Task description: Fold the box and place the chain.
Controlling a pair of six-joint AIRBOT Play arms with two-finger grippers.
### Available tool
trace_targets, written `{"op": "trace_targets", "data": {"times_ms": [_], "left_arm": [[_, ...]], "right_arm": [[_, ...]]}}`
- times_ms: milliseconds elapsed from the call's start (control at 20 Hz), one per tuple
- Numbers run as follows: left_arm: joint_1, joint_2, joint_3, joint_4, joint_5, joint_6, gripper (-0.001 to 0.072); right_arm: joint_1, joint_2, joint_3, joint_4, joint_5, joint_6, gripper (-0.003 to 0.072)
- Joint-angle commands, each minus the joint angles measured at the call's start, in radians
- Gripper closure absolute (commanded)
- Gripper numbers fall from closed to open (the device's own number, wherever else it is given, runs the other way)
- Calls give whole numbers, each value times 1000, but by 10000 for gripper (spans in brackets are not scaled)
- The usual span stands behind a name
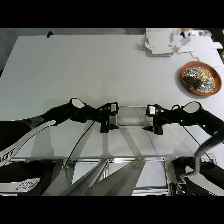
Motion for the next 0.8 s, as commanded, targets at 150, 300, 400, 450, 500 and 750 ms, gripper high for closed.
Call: {"op": "trace_targets", "data": {"times_ms": [150, 300, 400, 450, 500, 750], "left_arm": [[0, -1, 0, 0, 0, 0, 558], [0, -1, 0, 0, 0, 0, 558], [0, -1, 0, 0, 0, 0, 558], [0, -1, 0, 0, 0, 0, 558], [0, -1, 0, 0, 0, 0, 558], [0, -1, 0, 0, 0, 0, 558]], "right_arm": [[0, 182, 1, -340, 26, 359, 9], [0, 247, 1, -393, 25, 498, 309], [0, 312, 1, -344, 35, 519, 484], [5, 342, 1, -296, 37, 517, 545], [19, 367, 1, -222, 38, 504, 597], [121, 351, 1, 175, -60, 409, 670]]}}
